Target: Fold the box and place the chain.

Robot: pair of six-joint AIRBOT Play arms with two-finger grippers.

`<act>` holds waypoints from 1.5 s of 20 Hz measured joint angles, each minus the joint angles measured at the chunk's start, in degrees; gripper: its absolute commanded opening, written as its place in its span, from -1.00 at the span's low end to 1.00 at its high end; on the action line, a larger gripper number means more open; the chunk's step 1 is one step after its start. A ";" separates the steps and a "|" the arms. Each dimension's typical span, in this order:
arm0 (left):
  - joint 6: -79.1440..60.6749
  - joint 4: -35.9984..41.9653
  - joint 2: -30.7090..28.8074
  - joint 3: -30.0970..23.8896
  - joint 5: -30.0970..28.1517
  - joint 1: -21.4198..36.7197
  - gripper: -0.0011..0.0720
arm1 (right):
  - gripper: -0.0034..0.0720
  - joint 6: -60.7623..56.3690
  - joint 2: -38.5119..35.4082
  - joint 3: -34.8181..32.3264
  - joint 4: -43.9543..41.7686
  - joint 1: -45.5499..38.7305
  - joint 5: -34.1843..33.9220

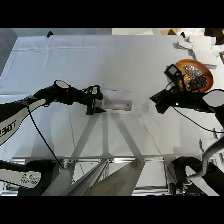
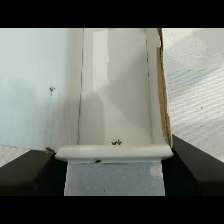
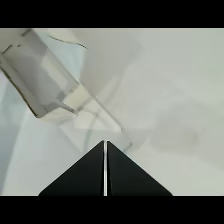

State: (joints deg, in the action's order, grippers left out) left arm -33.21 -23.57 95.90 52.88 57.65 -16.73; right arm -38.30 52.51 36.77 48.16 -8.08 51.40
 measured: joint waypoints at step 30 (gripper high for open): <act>0.00 -0.02 0.00 0.00 0.02 0.00 -0.10 | -0.16 -10.88 28.04 0.00 -29.24 -0.33 8.57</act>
State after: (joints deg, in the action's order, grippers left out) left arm -33.21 -23.59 95.90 52.88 57.67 -16.73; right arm -49.19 80.55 36.77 18.92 -8.40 59.96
